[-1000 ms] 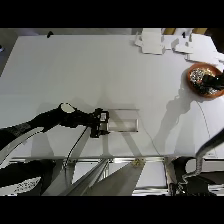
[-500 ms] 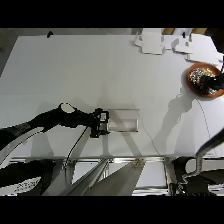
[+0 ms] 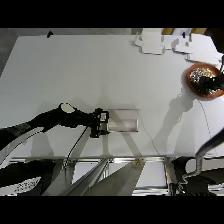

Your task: Fold the box and place the chain.

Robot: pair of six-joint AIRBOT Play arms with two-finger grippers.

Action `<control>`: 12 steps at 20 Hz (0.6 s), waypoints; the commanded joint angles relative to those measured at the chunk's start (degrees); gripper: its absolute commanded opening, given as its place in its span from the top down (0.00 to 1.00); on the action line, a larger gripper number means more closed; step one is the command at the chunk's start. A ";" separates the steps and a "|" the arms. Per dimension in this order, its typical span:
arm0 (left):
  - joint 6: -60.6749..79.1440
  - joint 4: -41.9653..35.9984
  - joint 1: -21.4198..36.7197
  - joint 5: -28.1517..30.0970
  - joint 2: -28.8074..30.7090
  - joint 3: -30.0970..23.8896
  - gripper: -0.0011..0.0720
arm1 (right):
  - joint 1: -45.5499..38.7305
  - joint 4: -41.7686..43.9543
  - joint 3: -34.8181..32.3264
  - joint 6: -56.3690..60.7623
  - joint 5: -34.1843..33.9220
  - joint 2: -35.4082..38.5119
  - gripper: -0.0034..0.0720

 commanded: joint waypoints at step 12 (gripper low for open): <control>0.00 0.00 0.04 0.00 0.04 0.00 0.70 | 0.04 15.89 -0.09 -8.28 17.40 25.81 0.94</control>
